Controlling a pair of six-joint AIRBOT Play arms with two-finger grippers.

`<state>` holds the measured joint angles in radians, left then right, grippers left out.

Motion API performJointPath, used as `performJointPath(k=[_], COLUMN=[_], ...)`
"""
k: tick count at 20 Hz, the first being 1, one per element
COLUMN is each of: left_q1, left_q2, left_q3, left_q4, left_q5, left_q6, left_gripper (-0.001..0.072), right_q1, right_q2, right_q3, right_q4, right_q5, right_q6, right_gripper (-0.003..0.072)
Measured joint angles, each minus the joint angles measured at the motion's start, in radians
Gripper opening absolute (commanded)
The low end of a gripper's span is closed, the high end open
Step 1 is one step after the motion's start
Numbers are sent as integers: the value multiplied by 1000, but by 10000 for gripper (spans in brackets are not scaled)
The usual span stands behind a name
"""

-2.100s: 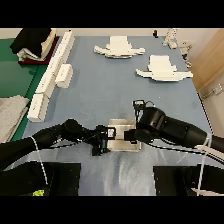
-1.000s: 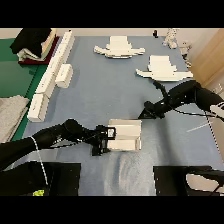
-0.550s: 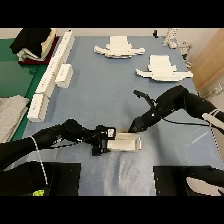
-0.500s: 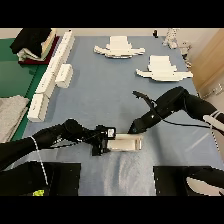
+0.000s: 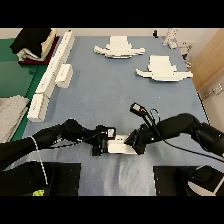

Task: Fold the box.

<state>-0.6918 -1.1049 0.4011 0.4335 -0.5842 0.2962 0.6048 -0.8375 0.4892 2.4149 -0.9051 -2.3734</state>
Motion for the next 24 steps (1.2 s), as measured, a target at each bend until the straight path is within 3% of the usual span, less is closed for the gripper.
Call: performJointPath(k=[2,3,4,5,12,14,20,23,24], left_q1=[0,0,0,0,0,0,0,0,0], left_q2=[0,0,0,0,0,0,0,0,0], left_q3=[0,0,0,0,0,0,0,0,0], left_q4=[0,0,0,0,0,0,0,0,0], left_q5=[0,0,0,0,0,0,0,0,0], left_q6=[0,0,0,0,0,0,0,0,0], left_gripper=[599,599,599,599,599,599,598,599,599], right_q1=[63,96,130,164,268,274,280,282,282], right_q2=[63,90,116,135,116,104,89,72,69], right_q3=[-51,-70,-84,-95,-116,-116,-116,-116,-116], right_q4=[-8,-17,-31,-51,-171,-188,-209,-229,-232], right_q5=[104,145,190,227,350,376,413,424,426], right_q6=[-46,-66,-88,-113,-287,-340,-458,-482,-486], right_gripper=[64,199,396,467,471,634,631,608,570])
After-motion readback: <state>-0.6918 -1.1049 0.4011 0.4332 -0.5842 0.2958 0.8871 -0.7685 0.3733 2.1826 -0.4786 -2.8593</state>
